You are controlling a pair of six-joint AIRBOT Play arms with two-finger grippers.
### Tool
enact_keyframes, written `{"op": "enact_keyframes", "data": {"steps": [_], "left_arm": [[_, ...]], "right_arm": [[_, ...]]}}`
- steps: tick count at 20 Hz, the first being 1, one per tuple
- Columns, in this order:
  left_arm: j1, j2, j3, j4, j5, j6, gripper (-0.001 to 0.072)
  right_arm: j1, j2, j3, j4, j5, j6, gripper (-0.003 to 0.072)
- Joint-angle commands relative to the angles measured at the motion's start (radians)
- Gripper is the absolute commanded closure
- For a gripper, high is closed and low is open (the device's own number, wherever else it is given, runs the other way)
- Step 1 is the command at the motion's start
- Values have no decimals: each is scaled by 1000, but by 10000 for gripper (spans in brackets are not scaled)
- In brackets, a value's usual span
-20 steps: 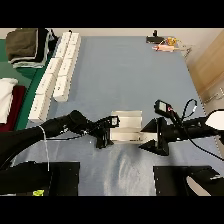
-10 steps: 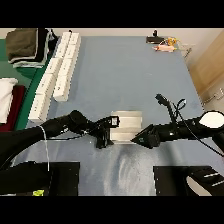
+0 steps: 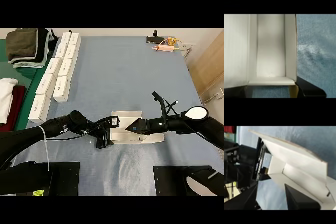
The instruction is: Fold the box.
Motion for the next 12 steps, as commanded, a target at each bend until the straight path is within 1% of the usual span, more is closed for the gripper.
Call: {"op": "enact_keyframes", "data": {"steps": [1,4,5,6,7,8,9,12], "left_arm": [[0,0,0,0,0,0,186],[0,0,0,0,0,0,186],[0,0,0,0,0,0,186],[0,0,0,0,0,0,186],[0,0,0,0,0,0,186],[0,0,0,0,0,0,186],[-1,0,0,0,0,0,186],[0,0,0,0,0,0,186]], "right_arm": [[3,-105,80,19,-49,-75,171],[4,-219,214,3,-55,-114,174],[4,-257,245,-14,-63,-117,260],[4,-297,269,-27,-64,-137,452],[4,-339,282,-29,-63,-163,474],[5,-374,284,-29,-63,-171,470],[5,-408,283,-31,-59,-182,449],[5,-476,283,-45,-45,-219,449]]}}
